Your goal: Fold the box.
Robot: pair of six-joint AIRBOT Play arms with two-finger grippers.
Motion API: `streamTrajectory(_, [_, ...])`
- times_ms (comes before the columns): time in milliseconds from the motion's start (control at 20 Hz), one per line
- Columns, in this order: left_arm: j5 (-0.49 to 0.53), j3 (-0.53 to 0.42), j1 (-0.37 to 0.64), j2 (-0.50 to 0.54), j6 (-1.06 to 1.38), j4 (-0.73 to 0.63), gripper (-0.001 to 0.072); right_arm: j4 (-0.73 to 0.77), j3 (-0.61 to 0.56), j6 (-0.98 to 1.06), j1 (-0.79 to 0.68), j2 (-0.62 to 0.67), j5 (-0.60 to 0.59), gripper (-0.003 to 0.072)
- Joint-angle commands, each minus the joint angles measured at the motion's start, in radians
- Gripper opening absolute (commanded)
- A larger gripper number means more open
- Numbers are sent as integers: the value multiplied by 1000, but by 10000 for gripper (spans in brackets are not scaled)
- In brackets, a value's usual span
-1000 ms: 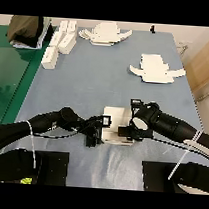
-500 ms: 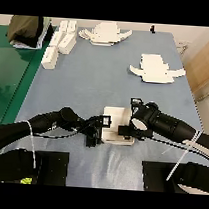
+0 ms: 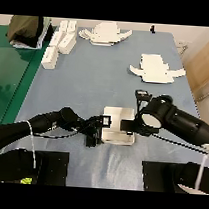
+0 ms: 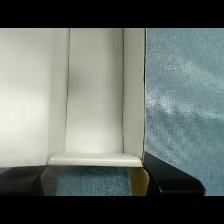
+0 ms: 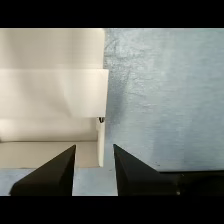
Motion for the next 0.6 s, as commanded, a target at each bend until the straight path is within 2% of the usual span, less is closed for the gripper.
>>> streamTrajectory(0, [0, 1, 0, 0, 0, 0, 512, -98, 21, -17, -44, 109, 127, 24])
streamTrajectory(100, [0, 1, 0, 0, 0, 0, 512, -127, 8, -146, -209, 135, 119, 0])
streamTrajectory(200, [0, 1, 0, 0, 0, 0, 512, -17, -13, -364, -440, 105, 2, 0])
streamTrajectory(350, [0, 1, 0, 0, 0, 0, 512, 367, -13, -757, -761, -52, -149, 0])
streamTrajectory(450, [0, 1, 0, 0, 0, 0, 512, 678, -3, -989, -904, -203, -152, 0])
streamTrajectory(550, [0, 1, 0, 0, 0, 0, 513, 892, 19, -1143, -961, -350, -115, -1])
